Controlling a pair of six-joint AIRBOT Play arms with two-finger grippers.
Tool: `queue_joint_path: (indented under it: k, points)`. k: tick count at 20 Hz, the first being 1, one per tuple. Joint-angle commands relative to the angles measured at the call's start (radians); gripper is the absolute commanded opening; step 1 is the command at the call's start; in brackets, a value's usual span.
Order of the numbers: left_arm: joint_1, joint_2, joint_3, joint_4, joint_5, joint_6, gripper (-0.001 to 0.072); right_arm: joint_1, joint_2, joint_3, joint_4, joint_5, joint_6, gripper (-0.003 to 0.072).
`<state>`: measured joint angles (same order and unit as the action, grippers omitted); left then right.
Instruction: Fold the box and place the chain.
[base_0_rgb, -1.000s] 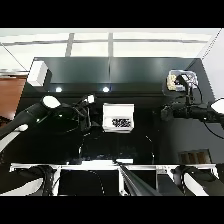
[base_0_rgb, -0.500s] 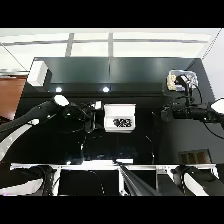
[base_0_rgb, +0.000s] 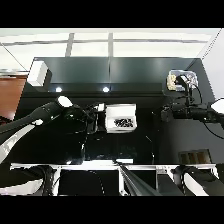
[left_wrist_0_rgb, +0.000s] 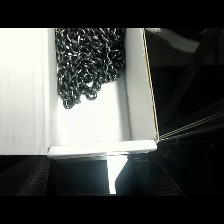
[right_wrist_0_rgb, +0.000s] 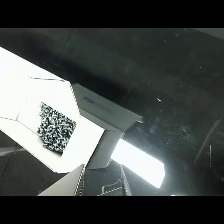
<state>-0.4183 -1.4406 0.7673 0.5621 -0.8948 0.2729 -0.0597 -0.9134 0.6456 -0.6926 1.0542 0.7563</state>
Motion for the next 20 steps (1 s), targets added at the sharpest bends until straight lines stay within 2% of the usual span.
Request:
queue_joint_path:
  k: [1,10,11,12,13,14,17,20]
  points:
    - [-0.005,-0.001,0.001,-0.007,-0.006,-0.017,0.0714,0.0,0.0,-0.001,0.0,0.0,0.0,0.0282]
    - [-0.017,-0.011,0.002,-0.049,0.028,0.012,0.0707,0.0,0.0,-0.001,0.0,0.0,0.0,0.0282]
    - [-0.017,-0.011,0.002,-0.05,0.028,0.013,0.0674,0.0,0.0,-0.001,0.0,0.0,0.0,0.0282]
    - [-0.016,-0.011,0.002,-0.048,0.03,0.013,0.0569,0.0,0.0,-0.001,0.0,0.0,0.0,0.0282]
    - [-0.016,-0.011,0.002,-0.047,0.031,0.013,0.0417,0.0,0.0,-0.001,0.0,0.0,0.0,0.0282]
    - [-0.016,-0.011,0.002,-0.047,0.031,0.014,0.0359,0.0,0.0,-0.001,0.0,0.0,0.0,0.0282]
    - [-0.016,-0.011,0.002,-0.047,0.031,0.014,0.0359,0.016,0.0,-0.001,0.004,-0.015,0.0,0.0283]
    - [-0.016,-0.011,0.002,-0.048,0.03,0.014,0.0359,0.094,-0.002,0.0,0.008,-0.142,0.057,0.0283]
